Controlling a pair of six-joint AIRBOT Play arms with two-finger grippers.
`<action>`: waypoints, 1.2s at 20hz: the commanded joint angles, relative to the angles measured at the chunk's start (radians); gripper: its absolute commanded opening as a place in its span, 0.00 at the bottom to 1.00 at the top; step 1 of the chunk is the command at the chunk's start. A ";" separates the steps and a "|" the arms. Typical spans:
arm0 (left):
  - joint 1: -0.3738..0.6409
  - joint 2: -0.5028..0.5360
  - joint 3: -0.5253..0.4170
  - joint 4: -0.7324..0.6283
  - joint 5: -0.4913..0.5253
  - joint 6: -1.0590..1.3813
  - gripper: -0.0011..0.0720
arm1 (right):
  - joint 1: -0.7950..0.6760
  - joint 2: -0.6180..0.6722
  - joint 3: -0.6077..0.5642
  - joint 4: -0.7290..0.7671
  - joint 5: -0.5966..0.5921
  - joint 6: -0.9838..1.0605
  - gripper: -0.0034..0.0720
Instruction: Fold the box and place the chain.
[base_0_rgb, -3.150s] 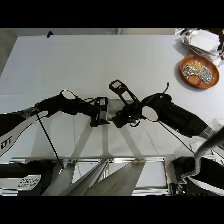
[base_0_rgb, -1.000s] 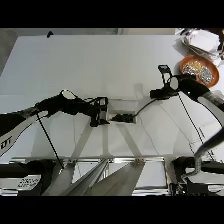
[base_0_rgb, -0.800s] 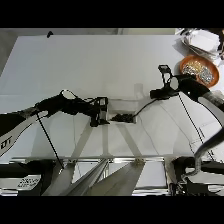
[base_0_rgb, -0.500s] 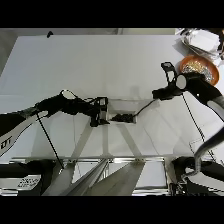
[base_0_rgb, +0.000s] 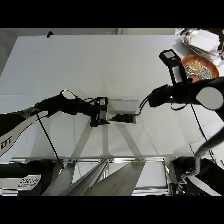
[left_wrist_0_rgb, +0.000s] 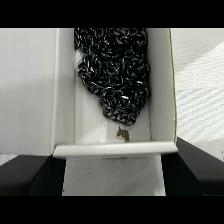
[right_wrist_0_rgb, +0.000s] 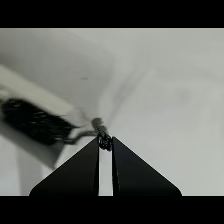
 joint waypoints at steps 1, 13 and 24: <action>0.000 0.001 0.001 0.000 0.000 0.000 0.39 | 0.141 0.079 0.001 0.015 -0.060 0.059 0.07; 0.000 0.001 0.001 0.000 0.000 0.000 0.39 | 0.322 0.085 0.001 0.093 -0.297 0.079 0.07; 0.000 0.001 0.001 0.000 0.000 0.000 0.39 | 0.321 -0.135 -0.040 0.041 -0.213 0.103 0.07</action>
